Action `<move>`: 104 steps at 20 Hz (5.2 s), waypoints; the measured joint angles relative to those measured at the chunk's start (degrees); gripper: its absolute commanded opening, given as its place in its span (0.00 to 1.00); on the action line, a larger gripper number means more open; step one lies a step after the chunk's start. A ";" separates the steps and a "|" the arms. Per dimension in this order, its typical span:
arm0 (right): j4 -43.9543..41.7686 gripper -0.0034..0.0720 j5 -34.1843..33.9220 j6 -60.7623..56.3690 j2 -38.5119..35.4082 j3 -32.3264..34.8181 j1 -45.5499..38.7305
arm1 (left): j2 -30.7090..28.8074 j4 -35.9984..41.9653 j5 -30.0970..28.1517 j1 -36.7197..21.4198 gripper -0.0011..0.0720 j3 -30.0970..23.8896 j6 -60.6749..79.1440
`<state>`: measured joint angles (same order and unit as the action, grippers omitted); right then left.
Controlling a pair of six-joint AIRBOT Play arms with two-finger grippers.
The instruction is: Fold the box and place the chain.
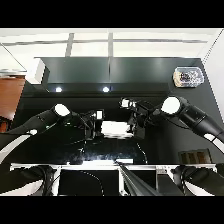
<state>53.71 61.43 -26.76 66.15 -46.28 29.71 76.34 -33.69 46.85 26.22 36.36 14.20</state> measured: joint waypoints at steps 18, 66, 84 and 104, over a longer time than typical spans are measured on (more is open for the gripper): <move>0.55 0.43 -1.40 -1.31 -0.02 0.09 0.90 | 0.00 0.07 -0.09 0.00 0.67 0.00 -0.09; -15.37 0.12 3.65 -36.28 -7.78 4.70 -16.83 | -0.87 -1.51 -0.09 -0.07 0.99 0.15 -0.50; -7.76 0.12 6.16 -38.16 -20.20 3.98 -35.63 | -10.54 -13.86 -0.81 8.57 0.98 7.48 -27.74; -6.73 0.12 4.98 -38.14 -20.20 3.98 -35.69 | -1.25 -7.91 -1.42 13.55 0.98 11.93 -28.76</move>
<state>46.98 66.41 -64.90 45.95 -42.30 -5.98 75.09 -41.60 45.43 39.77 48.29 -14.57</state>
